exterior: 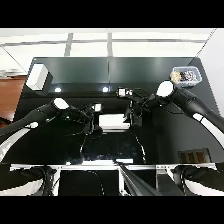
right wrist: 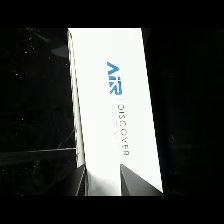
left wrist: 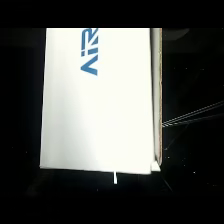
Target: Fold the box and place the chain.
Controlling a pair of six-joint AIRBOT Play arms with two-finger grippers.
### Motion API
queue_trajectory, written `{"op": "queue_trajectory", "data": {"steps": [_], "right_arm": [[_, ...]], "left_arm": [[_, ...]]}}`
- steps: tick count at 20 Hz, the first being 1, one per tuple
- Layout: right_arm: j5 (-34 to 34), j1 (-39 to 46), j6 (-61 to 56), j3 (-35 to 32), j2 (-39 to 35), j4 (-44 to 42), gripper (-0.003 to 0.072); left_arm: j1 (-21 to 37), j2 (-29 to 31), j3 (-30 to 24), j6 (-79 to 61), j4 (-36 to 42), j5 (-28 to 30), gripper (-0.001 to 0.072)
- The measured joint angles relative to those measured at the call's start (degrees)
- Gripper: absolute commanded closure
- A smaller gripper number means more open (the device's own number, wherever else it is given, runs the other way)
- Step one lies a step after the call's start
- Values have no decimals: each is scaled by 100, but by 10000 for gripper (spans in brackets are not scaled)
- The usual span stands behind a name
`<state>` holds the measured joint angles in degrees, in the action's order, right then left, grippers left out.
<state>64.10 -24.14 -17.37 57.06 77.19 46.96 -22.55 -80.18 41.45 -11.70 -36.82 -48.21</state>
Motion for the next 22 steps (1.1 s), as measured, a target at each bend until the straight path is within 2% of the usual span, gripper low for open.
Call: {"op": "queue_trajectory", "data": {"steps": [16,20,21,22], "right_arm": [[17,-131,-68,-13,175,24,458],[103,-101,-575,-11,28,35,458],[177,-59,-890,-7,-61,4,481],[297,17,-1292,-7,-138,0,686]], "left_arm": [[0,0,0,-7,-2,0,364],[0,0,0,0,0,0,357],[0,0,0,-2,-2,0,357],[0,0,2,-2,-2,0,357]]}}
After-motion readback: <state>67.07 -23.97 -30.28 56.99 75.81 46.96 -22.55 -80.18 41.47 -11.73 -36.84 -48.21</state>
